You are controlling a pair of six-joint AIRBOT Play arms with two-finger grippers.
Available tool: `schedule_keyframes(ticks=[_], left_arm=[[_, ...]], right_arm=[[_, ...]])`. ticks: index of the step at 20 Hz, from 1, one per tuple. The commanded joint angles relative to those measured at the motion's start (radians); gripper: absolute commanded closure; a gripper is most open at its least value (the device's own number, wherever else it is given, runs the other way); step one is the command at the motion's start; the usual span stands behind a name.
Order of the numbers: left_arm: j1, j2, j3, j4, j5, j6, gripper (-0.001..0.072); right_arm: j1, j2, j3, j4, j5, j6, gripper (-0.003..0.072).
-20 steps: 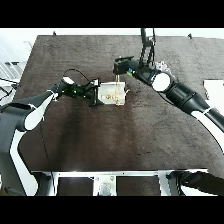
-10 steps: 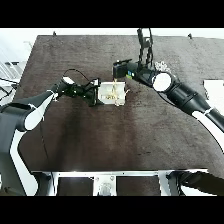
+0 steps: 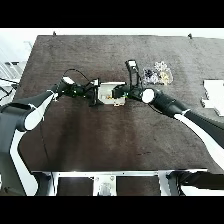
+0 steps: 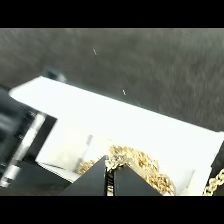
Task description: Fold the box and place the chain.
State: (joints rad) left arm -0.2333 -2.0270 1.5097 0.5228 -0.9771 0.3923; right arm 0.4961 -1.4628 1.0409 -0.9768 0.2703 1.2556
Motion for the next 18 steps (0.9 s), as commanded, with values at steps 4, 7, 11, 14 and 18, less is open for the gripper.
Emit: schedule_keyframes(ticks=[4, 7, 11, 14, 18], left_arm=[[0.000, 0.000, 0.000, 0.000, 0.000, 0.000, 0.0364], [0.000, 0.000, 0.000, 0.001, 0.000, 0.000, 0.0364], [0.000, 0.000, 0.000, 0.001, 0.001, 0.000, 0.0364], [0.000, 0.000, 0.000, 0.000, 0.002, 0.000, 0.0364], [0.000, 0.000, 0.000, 0.000, 0.008, 0.000, 0.0364]], right_arm=[[-0.010, -0.045, -0.006, -0.001, -0.033, 0.000, 0.0254], [-0.046, 0.021, -0.006, -0.005, 0.001, 0.000, 0.0220], [-0.197, 0.136, -0.006, -0.003, 0.082, 0.056, 0.0221], [-0.317, 0.097, -0.006, -0.003, 0.114, 0.098, 0.0245], [-0.348, -0.060, 0.079, -0.003, 0.254, 0.098, 0.0296]])
